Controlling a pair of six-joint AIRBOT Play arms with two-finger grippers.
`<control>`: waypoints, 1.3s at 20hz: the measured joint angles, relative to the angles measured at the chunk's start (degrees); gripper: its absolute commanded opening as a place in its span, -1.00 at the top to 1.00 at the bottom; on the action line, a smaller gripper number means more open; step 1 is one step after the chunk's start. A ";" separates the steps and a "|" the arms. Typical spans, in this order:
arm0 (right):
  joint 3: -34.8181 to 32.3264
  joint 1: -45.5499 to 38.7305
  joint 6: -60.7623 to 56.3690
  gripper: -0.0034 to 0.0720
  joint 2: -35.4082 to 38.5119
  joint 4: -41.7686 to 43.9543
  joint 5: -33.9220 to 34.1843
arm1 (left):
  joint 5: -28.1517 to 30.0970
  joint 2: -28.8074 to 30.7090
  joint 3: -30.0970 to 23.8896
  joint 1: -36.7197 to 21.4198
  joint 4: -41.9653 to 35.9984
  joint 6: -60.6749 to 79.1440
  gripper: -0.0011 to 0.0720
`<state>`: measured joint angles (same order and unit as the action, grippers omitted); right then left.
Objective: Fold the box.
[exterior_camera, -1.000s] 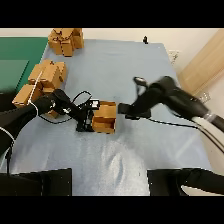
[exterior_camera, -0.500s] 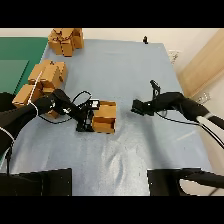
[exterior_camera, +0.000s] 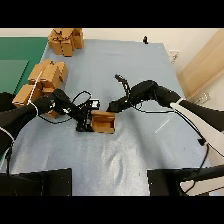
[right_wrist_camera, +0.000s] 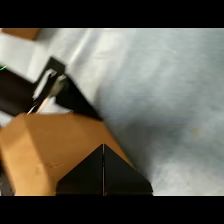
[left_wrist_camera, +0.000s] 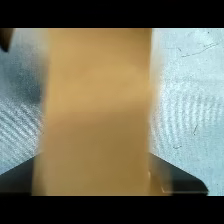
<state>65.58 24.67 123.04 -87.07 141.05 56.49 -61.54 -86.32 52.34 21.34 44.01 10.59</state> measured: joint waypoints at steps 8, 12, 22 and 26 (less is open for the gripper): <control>-11.89 3.19 20.20 0.18 10.80 0.37 -3.34 | -0.39 0.00 0.02 0.00 -0.04 -0.11 0.94; -12.59 6.34 28.24 -0.13 11.78 0.35 -8.46 | -0.44 0.00 0.04 0.00 -0.04 -0.15 0.94; -12.15 10.58 35.98 0.19 12.17 -6.93 -13.33 | -0.55 0.00 0.04 0.00 -0.13 -0.31 0.93; -12.15 10.75 36.28 -0.08 12.48 -8.48 -13.92 | -0.52 0.00 0.04 0.00 -0.15 -0.35 0.94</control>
<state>53.43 35.42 159.33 -74.59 132.57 42.57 -62.06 -86.32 52.38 21.34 43.86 10.24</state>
